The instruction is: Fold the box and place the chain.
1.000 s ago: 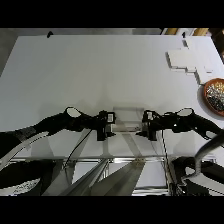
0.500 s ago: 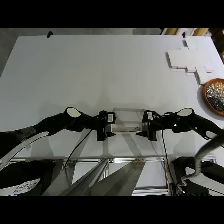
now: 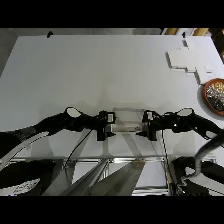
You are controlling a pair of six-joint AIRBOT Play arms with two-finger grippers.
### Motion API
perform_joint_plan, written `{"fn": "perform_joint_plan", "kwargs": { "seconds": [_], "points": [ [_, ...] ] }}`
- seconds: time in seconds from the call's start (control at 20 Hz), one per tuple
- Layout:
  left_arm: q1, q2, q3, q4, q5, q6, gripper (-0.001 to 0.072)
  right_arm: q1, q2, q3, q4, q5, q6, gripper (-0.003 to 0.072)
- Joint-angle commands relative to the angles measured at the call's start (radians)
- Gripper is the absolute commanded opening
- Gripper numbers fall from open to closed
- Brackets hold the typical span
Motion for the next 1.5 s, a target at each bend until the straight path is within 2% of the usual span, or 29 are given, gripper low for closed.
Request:
{"fn": "perform_joint_plan", "kwargs": {
  "seconds": [0.0,0.75,0.8,0.85,0.9,1.0,1.1,1.25,1.45],
  "points": [
    [-0.001,-0.001,0.000,0.000,0.000,0.000,0.0254,0.000,0.000,0.001,0.000,0.000,0.000,0.0337],
    [0.000,-0.001,0.000,0.000,0.000,0.000,0.0254,0.000,0.002,0.001,-0.004,0.018,0.039,0.0327],
    [0.000,-0.001,0.000,0.000,0.000,0.000,0.0254,0.000,0.005,0.001,-0.031,0.013,0.059,0.0342],
    [0.000,-0.001,0.000,0.000,0.000,0.000,0.0254,0.000,0.011,0.001,-0.052,0.013,0.064,0.0392],
    [0.000,-0.001,0.000,0.000,0.000,0.000,0.0254,0.000,0.025,0.001,-0.055,0.009,0.078,0.0524],
    [-0.001,-0.001,0.000,0.000,0.000,0.000,0.0254,0.000,0.071,0.001,-0.074,-0.001,0.101,0.0554],
    [0.000,-0.001,0.000,0.000,0.000,0.000,0.0254,0.000,0.135,0.001,-0.188,-0.021,0.198,0.0669],
    [0.000,-0.001,0.000,0.000,0.000,0.000,0.0254,0.000,0.253,0.001,-0.370,-0.029,0.354,0.0678],
    [0.000,-0.001,0.000,0.000,0.000,0.000,0.0254,0.000,0.462,0.001,-0.512,0.006,0.539,0.0677]
  ]
}}
